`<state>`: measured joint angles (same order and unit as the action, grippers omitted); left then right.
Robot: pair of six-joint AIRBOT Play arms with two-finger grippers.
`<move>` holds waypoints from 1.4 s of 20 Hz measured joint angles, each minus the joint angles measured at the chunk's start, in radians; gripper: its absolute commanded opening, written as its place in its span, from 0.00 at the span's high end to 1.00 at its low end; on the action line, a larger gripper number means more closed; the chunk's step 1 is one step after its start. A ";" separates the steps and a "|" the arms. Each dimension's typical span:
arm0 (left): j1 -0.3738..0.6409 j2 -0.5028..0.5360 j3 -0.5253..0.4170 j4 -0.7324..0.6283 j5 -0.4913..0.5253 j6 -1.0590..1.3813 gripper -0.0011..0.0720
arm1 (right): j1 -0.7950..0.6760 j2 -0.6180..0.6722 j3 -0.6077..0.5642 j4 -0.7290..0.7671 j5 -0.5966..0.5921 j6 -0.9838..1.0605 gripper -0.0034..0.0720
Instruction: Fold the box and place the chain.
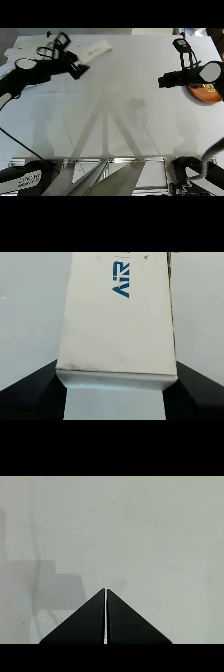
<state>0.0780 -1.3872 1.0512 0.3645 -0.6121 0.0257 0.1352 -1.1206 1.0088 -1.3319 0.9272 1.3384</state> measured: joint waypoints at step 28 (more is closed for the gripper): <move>0.285 -0.017 -0.322 0.278 0.276 -0.546 0.64 | 0.000 0.000 0.000 0.000 0.000 0.000 0.95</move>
<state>0.3630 -1.4044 0.7292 0.6422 -0.3363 -0.5198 0.1352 -1.1206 1.0088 -1.3319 0.9272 1.3384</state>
